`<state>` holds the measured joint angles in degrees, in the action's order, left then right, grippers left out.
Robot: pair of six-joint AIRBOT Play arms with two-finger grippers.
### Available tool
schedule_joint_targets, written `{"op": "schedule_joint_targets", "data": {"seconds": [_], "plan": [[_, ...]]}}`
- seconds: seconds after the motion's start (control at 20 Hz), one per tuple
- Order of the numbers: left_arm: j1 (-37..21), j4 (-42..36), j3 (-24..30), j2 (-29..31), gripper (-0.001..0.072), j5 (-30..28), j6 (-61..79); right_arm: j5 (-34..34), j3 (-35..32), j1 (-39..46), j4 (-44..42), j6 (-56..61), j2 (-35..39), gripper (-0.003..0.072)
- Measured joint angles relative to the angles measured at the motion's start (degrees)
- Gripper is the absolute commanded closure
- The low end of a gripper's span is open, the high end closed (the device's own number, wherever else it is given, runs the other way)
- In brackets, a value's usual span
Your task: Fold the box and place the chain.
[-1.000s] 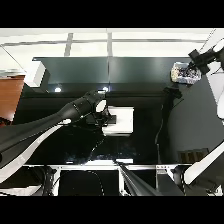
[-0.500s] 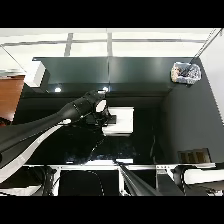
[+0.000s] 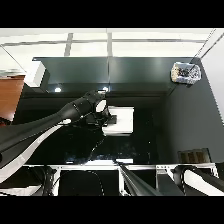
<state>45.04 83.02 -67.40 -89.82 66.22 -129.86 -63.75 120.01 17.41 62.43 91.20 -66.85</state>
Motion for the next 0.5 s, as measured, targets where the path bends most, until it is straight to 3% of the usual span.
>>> {"op": "schedule_joint_targets", "data": {"seconds": [0.15,0.3,0.5], "plan": [[0.0,0.0,0.0,0.0,0.0677,0.0,0.0,-1.6,0.0,0.0,-4.5,-1.0,3.9,0.0657],[0.0,0.0,0.0,0.0,0.0676,0.0,0.0,-9.6,-2.0,0.0,-8.1,-1.9,6.3,0.0657],[0.0,0.0,0.0,0.0,0.0677,0.1,0.0,-21.2,-13.8,-2.3,-13.7,-4.7,11.0,0.0658]]}}
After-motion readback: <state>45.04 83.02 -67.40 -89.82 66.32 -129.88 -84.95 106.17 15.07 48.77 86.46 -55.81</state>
